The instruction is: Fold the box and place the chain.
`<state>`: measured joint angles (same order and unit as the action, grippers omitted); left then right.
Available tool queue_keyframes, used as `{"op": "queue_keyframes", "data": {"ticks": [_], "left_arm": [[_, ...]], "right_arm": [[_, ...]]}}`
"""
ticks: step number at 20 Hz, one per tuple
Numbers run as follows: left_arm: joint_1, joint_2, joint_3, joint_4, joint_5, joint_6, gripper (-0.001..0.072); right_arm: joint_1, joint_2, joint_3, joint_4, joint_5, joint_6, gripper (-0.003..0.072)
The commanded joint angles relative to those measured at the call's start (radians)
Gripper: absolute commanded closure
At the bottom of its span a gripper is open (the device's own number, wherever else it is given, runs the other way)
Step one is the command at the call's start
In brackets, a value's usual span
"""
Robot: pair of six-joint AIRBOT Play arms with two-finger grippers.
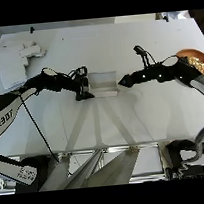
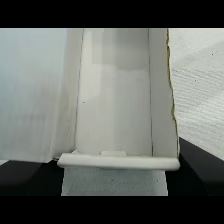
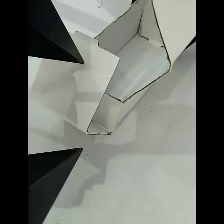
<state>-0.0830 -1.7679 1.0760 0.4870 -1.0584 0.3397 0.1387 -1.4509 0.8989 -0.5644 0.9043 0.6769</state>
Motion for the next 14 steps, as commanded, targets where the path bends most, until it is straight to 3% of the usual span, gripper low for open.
{"op": "queue_keyframes", "data": {"ticks": [1,9,14], "left_arm": [[0.000,0.000,0.000,0.000,0.000,0.000,0.0148],[0.000,0.000,0.000,0.000,0.000,0.000,0.0148],[0.000,0.000,0.000,0.000,0.000,0.000,0.0148]], "right_arm": [[0.030,0.001,0.000,-0.032,-0.034,0.008,0.0097],[0.087,0.001,0.000,-0.053,-0.034,0.097,0.0089],[0.127,0.001,0.000,-0.170,-0.068,0.264,0.0089]]}}
